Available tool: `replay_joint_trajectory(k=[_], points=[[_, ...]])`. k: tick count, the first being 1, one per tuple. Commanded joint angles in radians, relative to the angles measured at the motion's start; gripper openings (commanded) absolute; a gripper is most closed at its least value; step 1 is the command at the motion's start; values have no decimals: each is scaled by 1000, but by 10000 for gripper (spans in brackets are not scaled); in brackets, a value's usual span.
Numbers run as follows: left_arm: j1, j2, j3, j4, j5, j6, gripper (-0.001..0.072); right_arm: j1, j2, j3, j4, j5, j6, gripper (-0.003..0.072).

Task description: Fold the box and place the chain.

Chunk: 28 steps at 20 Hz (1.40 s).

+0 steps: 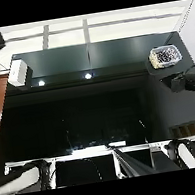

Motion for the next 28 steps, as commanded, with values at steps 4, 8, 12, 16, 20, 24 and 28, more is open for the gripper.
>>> replay_joint_trajectory(k=[4, 8, 12, 16, 20, 24, 28], points=[[-287, 615, -902, -23, 460, 21, 25, 0, 52, -89, -34, -381, -108, 13], [-267, 672, -1031, -23, 446, -9, 26, 0, 26, -208, -64, -435, -174, 14], [-266, 671, -1031, -26, 480, -9, 26, 0, 25, -214, -109, -412, -173, 14], [-266, 670, -1032, -26, 478, -10, 26, 0, 25, -214, -109, -413, -173, 14], [-266, 666, -1032, -26, 478, -10, 26, 0, 25, -214, -109, -413, -173, 14], [-266, 666, -1032, -26, 478, -10, 26, 0, 25, -214, -109, -412, -173, 14], [-266, 666, -1032, -26, 478, -10, 26, 0, 25, -214, -109, -412, -173, 14]])
